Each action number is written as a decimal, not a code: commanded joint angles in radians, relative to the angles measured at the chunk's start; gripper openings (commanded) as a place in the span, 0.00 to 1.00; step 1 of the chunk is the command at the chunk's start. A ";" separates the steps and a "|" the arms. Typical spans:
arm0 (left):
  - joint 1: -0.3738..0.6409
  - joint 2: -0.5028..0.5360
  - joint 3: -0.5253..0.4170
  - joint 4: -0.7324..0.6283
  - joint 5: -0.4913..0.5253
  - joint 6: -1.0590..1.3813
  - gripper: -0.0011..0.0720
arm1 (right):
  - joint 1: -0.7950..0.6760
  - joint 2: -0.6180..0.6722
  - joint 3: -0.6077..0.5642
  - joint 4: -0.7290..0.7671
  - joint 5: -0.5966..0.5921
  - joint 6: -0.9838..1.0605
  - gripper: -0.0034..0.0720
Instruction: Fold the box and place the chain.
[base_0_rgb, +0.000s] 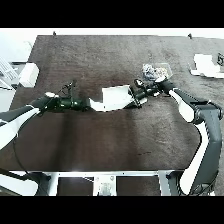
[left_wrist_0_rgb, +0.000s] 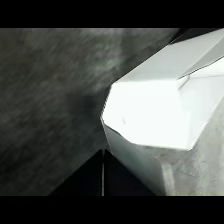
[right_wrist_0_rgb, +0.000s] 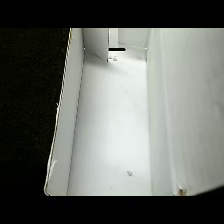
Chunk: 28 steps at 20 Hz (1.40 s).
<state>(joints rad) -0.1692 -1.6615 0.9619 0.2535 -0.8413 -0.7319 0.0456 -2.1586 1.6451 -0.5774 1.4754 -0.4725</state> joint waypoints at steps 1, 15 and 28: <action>-0.011 -0.004 0.049 -0.010 -0.034 0.000 0.05 | 0.001 0.001 0.001 0.000 0.000 0.000 0.43; -0.073 -0.002 0.091 -0.015 -0.035 0.000 0.50 | 0.001 0.001 0.001 0.000 0.000 0.000 0.43; -0.145 0.035 0.155 0.210 0.039 -0.315 0.60 | 0.001 0.001 0.001 0.000 0.000 0.000 0.43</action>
<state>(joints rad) -0.2989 -1.6287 1.0874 0.3519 -0.8108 -0.9073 0.0456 -2.1582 1.6455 -0.5774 1.4754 -0.4725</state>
